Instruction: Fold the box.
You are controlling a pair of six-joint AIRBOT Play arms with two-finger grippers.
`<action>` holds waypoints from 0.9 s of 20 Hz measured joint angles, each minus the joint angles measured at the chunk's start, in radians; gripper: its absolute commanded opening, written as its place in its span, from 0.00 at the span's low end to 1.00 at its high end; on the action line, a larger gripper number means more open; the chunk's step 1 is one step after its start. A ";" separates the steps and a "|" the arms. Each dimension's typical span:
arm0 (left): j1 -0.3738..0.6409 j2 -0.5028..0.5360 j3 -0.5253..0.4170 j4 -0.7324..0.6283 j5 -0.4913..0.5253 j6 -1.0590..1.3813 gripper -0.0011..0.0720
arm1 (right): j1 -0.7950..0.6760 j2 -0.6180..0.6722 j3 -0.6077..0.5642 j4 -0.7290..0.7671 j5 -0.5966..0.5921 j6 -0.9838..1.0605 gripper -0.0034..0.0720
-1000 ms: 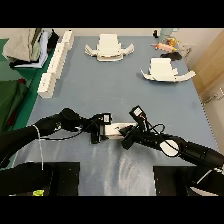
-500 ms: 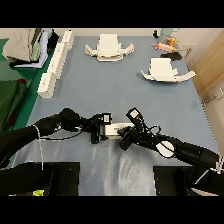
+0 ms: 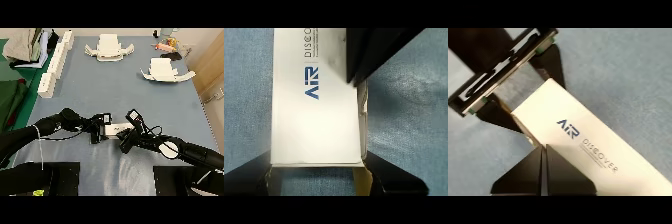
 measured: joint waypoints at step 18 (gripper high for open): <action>0.000 0.000 0.000 0.000 0.000 -0.001 0.66 | -0.465 -0.064 0.323 -0.468 0.417 0.488 0.05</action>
